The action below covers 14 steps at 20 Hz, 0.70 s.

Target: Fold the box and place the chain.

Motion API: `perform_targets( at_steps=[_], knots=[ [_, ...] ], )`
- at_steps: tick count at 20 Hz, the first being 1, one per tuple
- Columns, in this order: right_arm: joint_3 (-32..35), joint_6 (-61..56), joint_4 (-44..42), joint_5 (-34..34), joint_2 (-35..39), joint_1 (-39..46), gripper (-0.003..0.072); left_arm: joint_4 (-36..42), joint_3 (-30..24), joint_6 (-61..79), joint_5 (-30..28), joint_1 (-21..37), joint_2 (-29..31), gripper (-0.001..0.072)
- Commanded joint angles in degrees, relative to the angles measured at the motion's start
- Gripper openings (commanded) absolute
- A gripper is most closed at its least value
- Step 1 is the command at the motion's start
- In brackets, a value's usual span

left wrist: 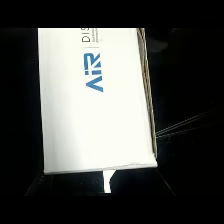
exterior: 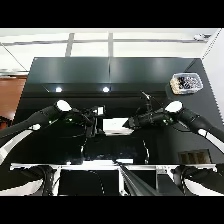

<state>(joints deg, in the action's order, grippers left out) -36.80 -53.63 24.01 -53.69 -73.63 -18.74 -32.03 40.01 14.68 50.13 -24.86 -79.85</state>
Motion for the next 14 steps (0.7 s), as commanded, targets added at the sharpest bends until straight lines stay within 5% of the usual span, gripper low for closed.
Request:
perform_targets(
  at_steps=[1, 8, 9, 11, 14],
  knots=[
    [-0.31, 0.02, 0.85, 0.5, 0.42, 0.09, 0.0015, -0.02, 0.04, 0.09, 0.07, -0.02, -0.02, 0.0358],
    [-9.33, -3.58, 11.98, -12.31, 16.46, 11.02, 0.0015, -0.28, 0.94, -6.64, 0.61, 0.07, 0.13, 0.0362],
    [-9.35, -4.11, 12.87, -12.22, 19.3, 14.14, 0.0016, -0.61, 1.51, -7.1, 1.01, 0.15, 0.42, 0.0436],
    [-9.33, -5.79, 15.28, -13.25, 23.39, 20.35, 0.0015, -0.79, 2.6, -7.96, 1.16, 0.44, 1.62, 0.0719],
    [-9.33, -5.97, 17.62, -16.28, 25.16, 26.95, 0.0016, -6.25, 3.37, -9.4, 1.4, 0.48, 6.4, 0.0719]
  ],
)
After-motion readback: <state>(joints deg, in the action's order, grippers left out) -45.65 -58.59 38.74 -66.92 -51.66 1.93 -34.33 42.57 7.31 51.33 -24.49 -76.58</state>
